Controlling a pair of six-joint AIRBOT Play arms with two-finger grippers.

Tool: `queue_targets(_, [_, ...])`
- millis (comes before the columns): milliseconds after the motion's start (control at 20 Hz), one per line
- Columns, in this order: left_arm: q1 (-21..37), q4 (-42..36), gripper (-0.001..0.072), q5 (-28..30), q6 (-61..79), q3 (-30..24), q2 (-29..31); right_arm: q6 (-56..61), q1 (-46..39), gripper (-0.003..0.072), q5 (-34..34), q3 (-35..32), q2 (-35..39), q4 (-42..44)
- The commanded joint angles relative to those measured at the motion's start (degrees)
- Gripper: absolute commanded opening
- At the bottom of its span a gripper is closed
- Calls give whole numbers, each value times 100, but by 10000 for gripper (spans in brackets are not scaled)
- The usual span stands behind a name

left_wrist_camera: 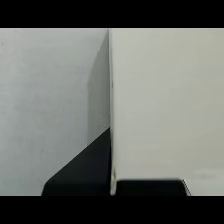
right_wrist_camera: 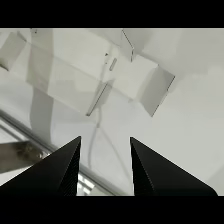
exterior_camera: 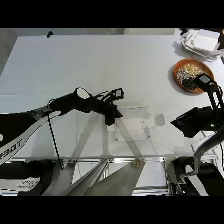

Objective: Fold the box and place the chain.

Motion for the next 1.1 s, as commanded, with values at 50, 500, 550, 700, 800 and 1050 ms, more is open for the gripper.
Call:
queue_targets(50, [-4, -286, 4, 50, 535, -2, -109, -26, -2, 341, -15, -92, 4, -229])
queue_targets(500, [4, -249, 3, -2, 758, -2, -127, -24, -2, 340, -15, -92, 4, -229])
queue_targets(550, [4, -164, 2, -28, 741, -2, -127, -26, -2, 340, -15, -92, 4, -229])
queue_targets(700, [11, 186, 2, -173, 629, 39, -129, -70, -2, 340, -20, -92, 4, -227])
queue_targets(800, [11, 514, 2, -310, 608, 175, -129, -111, -2, 340, -35, -92, 4, -227])
queue_targets(1050, [9, 621, 2, -382, 570, 330, -136, -109, -2, 340, -55, -92, 4, -227])
